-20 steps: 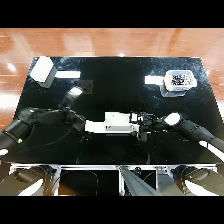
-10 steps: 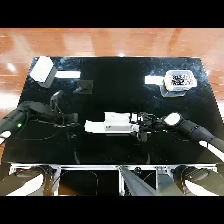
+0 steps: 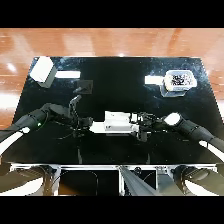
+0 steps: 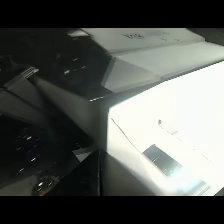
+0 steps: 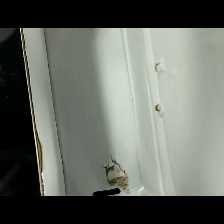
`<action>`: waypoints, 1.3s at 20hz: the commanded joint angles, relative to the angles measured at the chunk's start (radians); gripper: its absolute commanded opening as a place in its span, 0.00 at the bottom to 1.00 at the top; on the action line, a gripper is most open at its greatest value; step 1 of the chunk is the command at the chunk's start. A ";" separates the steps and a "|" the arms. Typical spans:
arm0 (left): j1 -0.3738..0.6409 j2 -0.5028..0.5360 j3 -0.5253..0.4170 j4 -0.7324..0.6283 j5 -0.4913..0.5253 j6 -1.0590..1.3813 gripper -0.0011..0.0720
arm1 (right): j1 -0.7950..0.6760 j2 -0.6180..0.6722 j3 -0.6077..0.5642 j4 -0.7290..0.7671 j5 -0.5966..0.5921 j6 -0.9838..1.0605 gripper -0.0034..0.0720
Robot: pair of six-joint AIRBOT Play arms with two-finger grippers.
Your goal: Fold the box and place the chain.
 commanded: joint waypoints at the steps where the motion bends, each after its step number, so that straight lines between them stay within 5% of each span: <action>1: -0.023 -0.007 0.035 -0.008 0.022 0.005 0.04 | 0.001 0.000 0.000 0.000 0.000 0.000 0.76; 8: -0.024 -0.006 0.137 -0.012 0.143 -0.005 0.09 | 0.001 -0.001 0.000 0.000 0.000 0.000 0.76; 11: -0.023 -0.006 0.168 -0.013 0.185 -0.005 0.57 | 0.001 -0.001 0.000 0.000 0.000 0.000 0.76; 14: -0.024 -0.006 0.189 -0.017 0.229 -0.009 0.65 | 0.001 -0.001 0.000 0.000 0.000 0.000 0.76; 16: -0.031 -0.005 0.196 -0.016 0.227 -0.021 0.86 | 0.001 -0.001 0.000 0.000 -0.001 0.000 0.76; 25: -0.089 -0.005 0.208 -0.012 0.190 -0.054 0.86 | 0.001 -0.001 0.000 0.000 0.000 0.000 0.76; 26: -0.092 -0.005 0.208 -0.012 0.186 -0.056 0.86 | 0.001 -0.001 0.000 0.000 0.000 0.000 0.61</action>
